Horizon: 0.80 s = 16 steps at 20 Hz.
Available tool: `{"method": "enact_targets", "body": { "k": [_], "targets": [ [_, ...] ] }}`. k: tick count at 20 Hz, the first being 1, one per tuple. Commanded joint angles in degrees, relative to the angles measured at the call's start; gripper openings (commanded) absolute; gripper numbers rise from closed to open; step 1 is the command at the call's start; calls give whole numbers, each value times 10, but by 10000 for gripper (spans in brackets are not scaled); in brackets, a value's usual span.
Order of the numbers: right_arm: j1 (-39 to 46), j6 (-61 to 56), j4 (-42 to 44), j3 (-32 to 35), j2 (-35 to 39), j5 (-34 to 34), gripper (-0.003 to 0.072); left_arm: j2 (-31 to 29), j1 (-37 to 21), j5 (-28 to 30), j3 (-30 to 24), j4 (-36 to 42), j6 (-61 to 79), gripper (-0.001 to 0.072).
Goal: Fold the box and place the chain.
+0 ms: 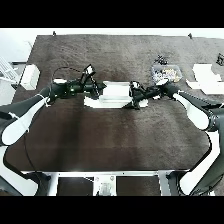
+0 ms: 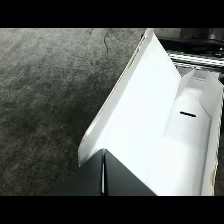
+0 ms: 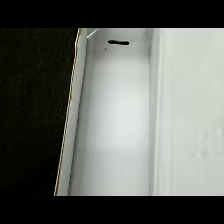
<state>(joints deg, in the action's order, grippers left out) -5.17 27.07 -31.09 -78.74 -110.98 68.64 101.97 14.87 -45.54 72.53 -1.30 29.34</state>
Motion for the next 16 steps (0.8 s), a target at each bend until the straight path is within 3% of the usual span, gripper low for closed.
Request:
{"method": "enact_targets", "body": {
  "k": [1, 7, 16],
  "targets": [
    [0, 0, 0, 0, 0, 0, 587, 12, 12, 12, 0, 6, 1, 20],
    [0, 0, 0, 0, 0, 0, 587, 24, 31, 58, 0, -1, -4, 20],
    [0, 0, 0, 0, 0, 0, 587, 27, 31, 43, 0, -18, -25, 19]
  ]
}}
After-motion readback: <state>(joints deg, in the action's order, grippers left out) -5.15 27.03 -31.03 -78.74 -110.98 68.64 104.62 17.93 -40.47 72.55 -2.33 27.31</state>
